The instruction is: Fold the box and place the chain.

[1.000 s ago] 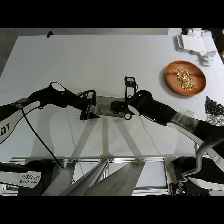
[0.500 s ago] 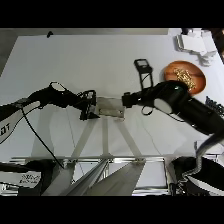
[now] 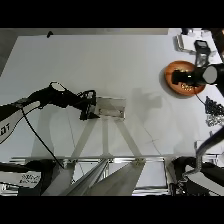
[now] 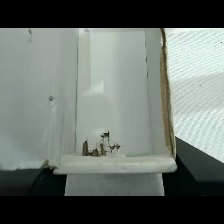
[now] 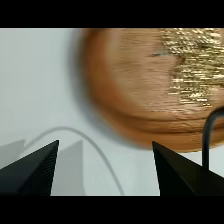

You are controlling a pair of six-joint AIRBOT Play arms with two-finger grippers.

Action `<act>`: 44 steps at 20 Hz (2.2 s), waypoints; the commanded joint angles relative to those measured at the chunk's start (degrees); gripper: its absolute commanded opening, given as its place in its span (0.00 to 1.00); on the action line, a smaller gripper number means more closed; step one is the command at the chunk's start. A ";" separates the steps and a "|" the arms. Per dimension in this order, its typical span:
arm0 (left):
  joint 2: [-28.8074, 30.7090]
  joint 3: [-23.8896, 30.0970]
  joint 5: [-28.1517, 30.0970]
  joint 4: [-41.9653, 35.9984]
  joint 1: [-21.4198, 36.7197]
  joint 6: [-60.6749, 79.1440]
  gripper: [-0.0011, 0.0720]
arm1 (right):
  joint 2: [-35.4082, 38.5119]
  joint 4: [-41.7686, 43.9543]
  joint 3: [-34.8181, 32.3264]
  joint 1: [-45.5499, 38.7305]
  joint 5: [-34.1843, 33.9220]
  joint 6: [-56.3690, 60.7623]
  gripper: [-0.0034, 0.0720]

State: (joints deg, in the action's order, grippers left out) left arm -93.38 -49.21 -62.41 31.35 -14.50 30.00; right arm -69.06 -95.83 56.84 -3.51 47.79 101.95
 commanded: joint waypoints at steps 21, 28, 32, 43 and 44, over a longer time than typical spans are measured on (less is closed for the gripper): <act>0.00 -0.04 0.02 0.00 0.00 0.00 0.44 | -17.51 -2.93 11.39 -5.22 -4.22 -9.14 0.06; 0.00 -0.04 0.02 0.00 0.00 0.00 0.44 | 0.76 -2.86 11.23 4.22 16.94 -17.49 0.06; 0.00 -0.04 0.02 0.00 0.00 0.00 0.44 | 5.49 -2.64 11.23 14.45 26.25 -17.42 0.06; 0.00 -0.04 0.00 0.00 0.00 -0.02 0.44 | 4.26 2.23 11.13 39.54 27.36 -17.38 0.06; 0.00 -0.04 0.00 0.00 0.00 -0.02 0.44 | 3.63 2.97 11.13 40.79 27.30 -17.40 0.06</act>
State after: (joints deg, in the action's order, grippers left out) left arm -93.36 -49.21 -62.41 31.35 -14.50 29.98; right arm -64.53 -95.53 67.99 32.67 75.00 84.58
